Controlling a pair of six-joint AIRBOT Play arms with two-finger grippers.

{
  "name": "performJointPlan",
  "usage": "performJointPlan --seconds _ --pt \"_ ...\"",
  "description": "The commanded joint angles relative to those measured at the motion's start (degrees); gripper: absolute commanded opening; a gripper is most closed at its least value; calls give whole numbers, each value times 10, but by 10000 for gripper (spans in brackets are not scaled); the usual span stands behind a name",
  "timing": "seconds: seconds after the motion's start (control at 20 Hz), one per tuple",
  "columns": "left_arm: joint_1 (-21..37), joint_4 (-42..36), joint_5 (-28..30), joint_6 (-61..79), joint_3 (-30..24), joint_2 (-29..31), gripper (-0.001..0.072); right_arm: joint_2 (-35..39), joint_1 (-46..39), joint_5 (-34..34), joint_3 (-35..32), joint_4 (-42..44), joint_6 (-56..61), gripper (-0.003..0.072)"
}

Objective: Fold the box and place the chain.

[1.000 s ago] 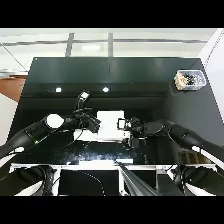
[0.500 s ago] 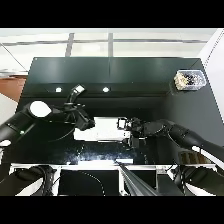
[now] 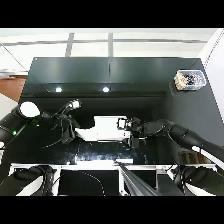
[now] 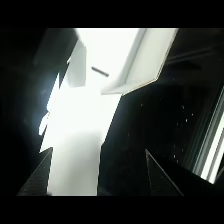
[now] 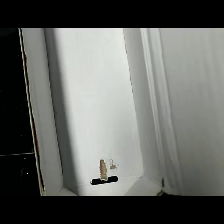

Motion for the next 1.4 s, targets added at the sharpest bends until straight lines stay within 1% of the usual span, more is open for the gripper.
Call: performJointPlan --seconds 0.0,0.05,0.15,0.3,0.5,0.6,0.7,0.75,0.85,0.9,0.95,1.0,1.15,1.25,1.3,1.35 --pt "0 -90 82 130 -51 0 704 0 0 0 0 0 0 459" --pt "-6 -102 104 157 -61 -2 704 0 0 0 0 0 0 459" --pt "-28 -118 121 186 -66 -7 703 0 0 0 0 0 0 459" --pt "-76 -112 149 215 -66 -26 700 0 0 0 0 0 0 459" --pt "-122 -110 223 225 -66 -50 700 0 0 0 0 0 0 459" --pt "-127 -101 230 226 -66 -58 695 0 0 0 0 0 0 459" --pt "-128 -100 228 226 -66 -61 663 0 0 0 0 0 0 459" --pt "-128 -100 228 226 -66 -61 604 0 0 0 0 0 0 459" --pt "-128 -87 230 232 -66 -61 593 0 0 0 0 0 0 459" --pt "-128 -85 230 233 -66 -61 556 0 0 0 0 0 0 459" --pt "-128 -85 229 233 -66 -61 457 0 0 0 0 0 0 459" --pt "-130 -87 228 233 -66 -61 393 0 0 0 0 0 0 459" --pt "-146 -97 228 233 -66 -61 374 0 0 0 0 0 0 459" --pt "-161 -96 229 233 -66 -61 256 0 0 0 0 0 0 459" --pt "-167 -96 230 233 -66 -61 248 0 0 0 0 0 0 459" --pt "-170 -96 234 233 -66 -61 222 0 0 0 0 0 0 459"
